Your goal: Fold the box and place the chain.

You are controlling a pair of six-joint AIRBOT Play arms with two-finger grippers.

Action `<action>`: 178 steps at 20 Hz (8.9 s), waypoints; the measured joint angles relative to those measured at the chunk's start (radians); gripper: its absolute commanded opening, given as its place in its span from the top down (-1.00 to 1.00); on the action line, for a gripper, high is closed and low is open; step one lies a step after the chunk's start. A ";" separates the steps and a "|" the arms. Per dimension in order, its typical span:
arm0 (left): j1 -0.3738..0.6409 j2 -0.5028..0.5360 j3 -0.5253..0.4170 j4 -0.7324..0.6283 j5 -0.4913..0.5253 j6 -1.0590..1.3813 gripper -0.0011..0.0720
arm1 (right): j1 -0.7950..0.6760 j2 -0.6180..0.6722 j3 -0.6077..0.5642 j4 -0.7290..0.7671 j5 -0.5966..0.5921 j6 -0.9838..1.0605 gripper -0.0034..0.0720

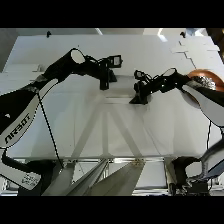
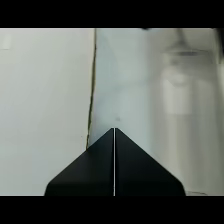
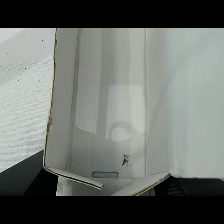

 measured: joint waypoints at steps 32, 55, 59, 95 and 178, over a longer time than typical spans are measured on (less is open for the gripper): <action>0.189 0.039 -0.099 0.122 -0.237 0.089 -0.78 | 0.000 0.000 0.000 0.000 0.000 0.000 -0.42; 0.106 -0.035 -0.159 0.023 -0.219 0.220 0.08 | 0.000 0.000 0.000 0.000 0.000 0.000 -0.42; 0.105 -0.035 -0.159 0.013 -0.207 0.238 0.09 | 0.000 0.000 0.000 0.000 0.000 0.000 -0.42; 0.140 0.116 -0.161 -0.085 -0.326 0.046 0.95 | 0.000 0.000 0.000 0.000 -0.002 0.001 -0.42; 0.173 0.121 -0.447 -0.358 -0.085 -0.695 0.40 | -0.001 0.000 0.000 -0.001 0.001 -0.003 -0.42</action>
